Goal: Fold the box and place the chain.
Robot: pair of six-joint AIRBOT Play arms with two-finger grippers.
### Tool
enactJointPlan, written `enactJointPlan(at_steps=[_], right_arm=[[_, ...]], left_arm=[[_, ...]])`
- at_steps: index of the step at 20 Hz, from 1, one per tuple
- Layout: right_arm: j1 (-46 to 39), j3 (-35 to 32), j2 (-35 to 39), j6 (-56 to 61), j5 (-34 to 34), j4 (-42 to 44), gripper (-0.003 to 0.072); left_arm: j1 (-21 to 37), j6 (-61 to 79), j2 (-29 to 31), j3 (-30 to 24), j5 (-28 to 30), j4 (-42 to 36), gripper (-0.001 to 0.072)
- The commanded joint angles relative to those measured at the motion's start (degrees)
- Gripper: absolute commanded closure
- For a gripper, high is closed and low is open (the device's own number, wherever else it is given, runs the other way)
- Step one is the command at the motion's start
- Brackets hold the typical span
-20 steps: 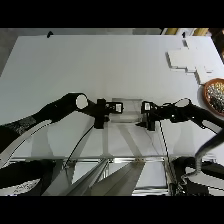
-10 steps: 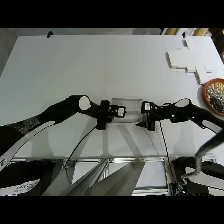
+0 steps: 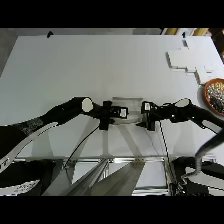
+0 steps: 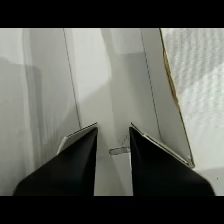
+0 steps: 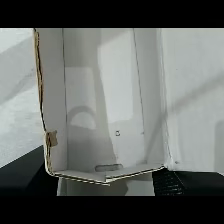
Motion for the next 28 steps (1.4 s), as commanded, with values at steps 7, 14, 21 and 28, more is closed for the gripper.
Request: enactJointPlan(at_steps=[7, 14, 21, 28], right_arm=[[0.0, 0.0, 0.0, 0.0, 0.0, 0.0, 0.0358], [0.0, 0.0, 0.0, 0.0, 0.0, 0.0, 0.0358], [0.0, 0.0, 0.0, 0.0, 0.0, 0.0, 0.0358], [0.0, 0.0, 0.0, 0.0, 0.0, 0.0, 0.0358]], left_arm=[[0.0, -0.1, 0.1, 0.0, -0.2, 0.0, 0.0198], [3.5, -24.5, 10.2, 0.0, -5.0, 9.6, 0.0596], [11.6, -78.4, 20.1, -2.5, -14.7, 22.3, 0.0707], [13.8, -90.6, 13.6, -12.1, -1.8, 6.3, 0.0703]])
